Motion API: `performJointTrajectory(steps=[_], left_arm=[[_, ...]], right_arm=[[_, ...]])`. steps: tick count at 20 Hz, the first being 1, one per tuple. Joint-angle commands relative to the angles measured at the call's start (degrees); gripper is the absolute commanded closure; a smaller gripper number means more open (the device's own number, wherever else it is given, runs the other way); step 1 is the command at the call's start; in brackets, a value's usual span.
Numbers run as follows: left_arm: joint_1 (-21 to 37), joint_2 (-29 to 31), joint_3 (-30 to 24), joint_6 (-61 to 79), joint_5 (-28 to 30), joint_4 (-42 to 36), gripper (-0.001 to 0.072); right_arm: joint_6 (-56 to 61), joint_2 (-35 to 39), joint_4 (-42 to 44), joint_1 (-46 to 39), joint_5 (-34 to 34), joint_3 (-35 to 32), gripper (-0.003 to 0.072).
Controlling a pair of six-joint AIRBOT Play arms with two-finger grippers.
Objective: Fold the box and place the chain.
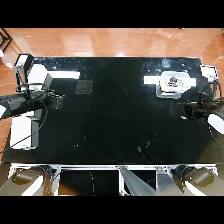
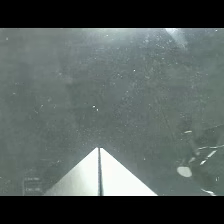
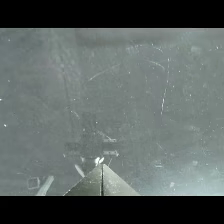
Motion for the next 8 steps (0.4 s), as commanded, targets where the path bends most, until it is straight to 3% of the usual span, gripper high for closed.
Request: performJointTrajectory(steps=[1,8], left_arm=[[0.1,0.2,-0.3,-0.2,0.2,0.0,0.0691],[0.1,0.2,-0.3,-0.2,-0.1,0.0,0.0691]], right_arm=[[0.2,0.1,0.0,0.0,-0.1,-0.1,0.0669],[0.2,0.1,0.0,0.0,-0.1,-0.1,0.0669]])
